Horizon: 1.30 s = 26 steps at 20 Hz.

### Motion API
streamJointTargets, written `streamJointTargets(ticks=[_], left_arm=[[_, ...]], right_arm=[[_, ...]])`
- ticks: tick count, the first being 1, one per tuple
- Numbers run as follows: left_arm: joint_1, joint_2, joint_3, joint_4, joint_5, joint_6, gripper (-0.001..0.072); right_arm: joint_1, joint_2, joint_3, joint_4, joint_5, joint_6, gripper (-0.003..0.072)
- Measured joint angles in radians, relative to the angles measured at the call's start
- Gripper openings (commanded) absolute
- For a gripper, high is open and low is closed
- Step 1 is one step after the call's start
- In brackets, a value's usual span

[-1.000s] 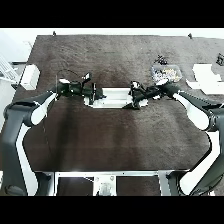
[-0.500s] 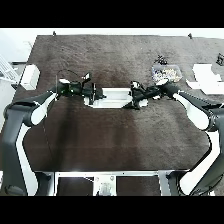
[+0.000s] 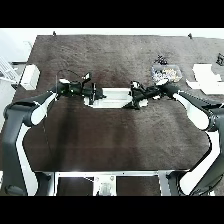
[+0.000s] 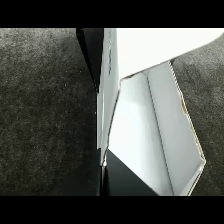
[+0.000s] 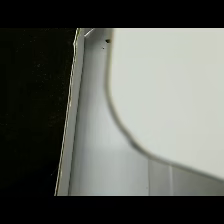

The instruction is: Fold the box and place the chain.

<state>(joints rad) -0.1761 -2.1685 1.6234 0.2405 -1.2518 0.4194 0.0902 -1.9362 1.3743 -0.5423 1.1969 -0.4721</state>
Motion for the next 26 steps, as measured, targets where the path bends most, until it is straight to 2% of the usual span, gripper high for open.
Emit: streamJointTargets(ticks=[11, 12, 13, 14, 17, 22, 26], left_arm=[[0.0, 0.0, 0.0, -0.001, 0.004, 0.0, 0.0024], [0.0, 0.0, 0.0, -0.002, 0.005, 0.0, 0.0061], [0.0, 0.0, 0.0, 0.005, 0.011, -0.002, 0.0299], [-0.002, -0.007, -0.003, 0.041, 0.037, -0.002, 0.0457], [0.001, 0.002, 0.001, -0.01, 0.015, -0.003, 0.0459], [0.009, 0.006, 0.001, -0.004, 0.003, -0.003, 0.0459], [0.04, 0.015, 0.001, -0.021, -0.056, -0.003, 0.0459]], right_arm=[[0.0, 0.0, 0.0, 0.0, 0.0, 0.0, 0.0587], [0.0, 0.0, 0.0, 0.0, 0.0, 0.0, 0.0587], [0.0, 0.0, 0.0, 0.0, 0.001, -0.001, 0.0587], [0.0, 0.0, 0.0, -0.001, 0.003, -0.002, 0.0587], [0.0, -0.001, 0.0, -0.001, 0.003, -0.003, 0.0587], [0.0, -0.001, 0.0, 0.0, 0.002, -0.002, 0.0587], [0.0, -0.001, 0.0, 0.0, 0.001, -0.001, 0.0587]])
